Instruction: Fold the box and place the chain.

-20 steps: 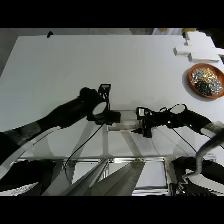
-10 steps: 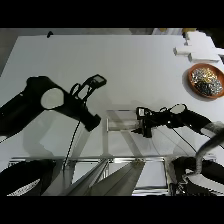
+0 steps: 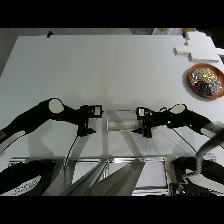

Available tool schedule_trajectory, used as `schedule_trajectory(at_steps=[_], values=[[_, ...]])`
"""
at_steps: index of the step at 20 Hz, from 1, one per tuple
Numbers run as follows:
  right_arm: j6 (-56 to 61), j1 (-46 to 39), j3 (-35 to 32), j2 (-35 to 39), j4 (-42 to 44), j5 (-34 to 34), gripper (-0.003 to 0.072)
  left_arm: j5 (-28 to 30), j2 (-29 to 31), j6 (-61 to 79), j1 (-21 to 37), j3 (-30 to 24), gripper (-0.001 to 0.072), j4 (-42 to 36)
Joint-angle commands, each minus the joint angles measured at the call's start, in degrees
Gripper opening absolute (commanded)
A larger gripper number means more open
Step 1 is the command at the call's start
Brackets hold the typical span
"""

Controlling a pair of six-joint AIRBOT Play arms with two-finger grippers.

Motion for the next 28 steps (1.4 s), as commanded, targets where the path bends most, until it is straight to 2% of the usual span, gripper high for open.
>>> schedule_trajectory(at_steps=[1,4,11,15,28], values=[[0.02,-0.02,0.04,0.02,0.0,0.0,0.0399,4.2,-4.57,19.71,-0.31,-1.38,0.0695,-15.45],[0.02,0.0,0.04,0.02,0.0,0.0,0.0399,5.22,-6.34,25.73,-2.84,-1.38,0.0695,-22.56],[0.02,0.0,0.04,0.02,0.0,0.02,0.0399,5.55,-8.11,25.75,-3.63,-1.38,0.0696,-22.56],[0.02,-0.02,0.04,0.02,0.0,0.02,0.0399,3.17,-8.11,22.27,-3.82,-1.38,0.0698,-22.4],[0.02,0.0,0.04,0.02,0.0,0.02,0.0399,6.93,-10.95,21.05,-5.27,-1.38,0.0695,-26.08]])
